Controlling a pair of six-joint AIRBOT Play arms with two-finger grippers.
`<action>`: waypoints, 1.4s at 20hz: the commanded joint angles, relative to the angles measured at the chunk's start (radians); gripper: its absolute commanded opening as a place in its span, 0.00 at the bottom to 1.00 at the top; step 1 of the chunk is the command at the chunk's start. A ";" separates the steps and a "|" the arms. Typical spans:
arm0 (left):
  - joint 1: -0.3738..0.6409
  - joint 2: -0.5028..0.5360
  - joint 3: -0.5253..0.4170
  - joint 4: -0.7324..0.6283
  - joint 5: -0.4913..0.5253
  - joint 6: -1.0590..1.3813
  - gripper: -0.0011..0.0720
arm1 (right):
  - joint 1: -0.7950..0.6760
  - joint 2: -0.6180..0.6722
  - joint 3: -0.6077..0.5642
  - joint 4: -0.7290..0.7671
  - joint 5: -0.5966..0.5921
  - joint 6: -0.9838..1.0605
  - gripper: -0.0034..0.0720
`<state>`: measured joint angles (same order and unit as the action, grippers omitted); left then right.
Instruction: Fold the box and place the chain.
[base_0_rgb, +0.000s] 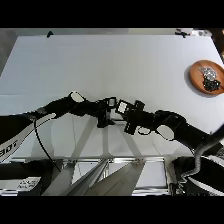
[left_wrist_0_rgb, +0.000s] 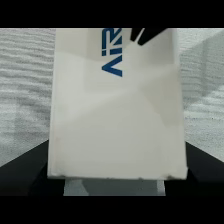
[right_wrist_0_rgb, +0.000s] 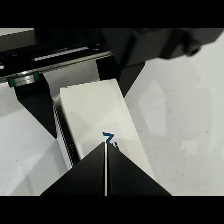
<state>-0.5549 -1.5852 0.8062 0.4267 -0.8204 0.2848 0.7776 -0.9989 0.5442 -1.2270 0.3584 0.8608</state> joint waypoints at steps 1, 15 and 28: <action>0.000 0.000 0.000 0.000 0.000 0.000 0.39 | 0.002 0.000 -0.029 -0.004 -0.039 0.003 0.05; 0.000 0.000 0.000 0.000 0.000 0.000 0.39 | 0.093 0.000 -0.136 -0.003 -0.083 -0.031 0.05; 0.000 0.000 0.000 0.000 0.000 0.000 0.39 | 0.020 0.183 -0.139 -0.037 -0.142 -0.083 0.05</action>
<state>-0.5549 -1.5852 0.8062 0.4225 -0.8211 0.2810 0.8272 -0.8757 0.4061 -1.2381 0.2256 0.7864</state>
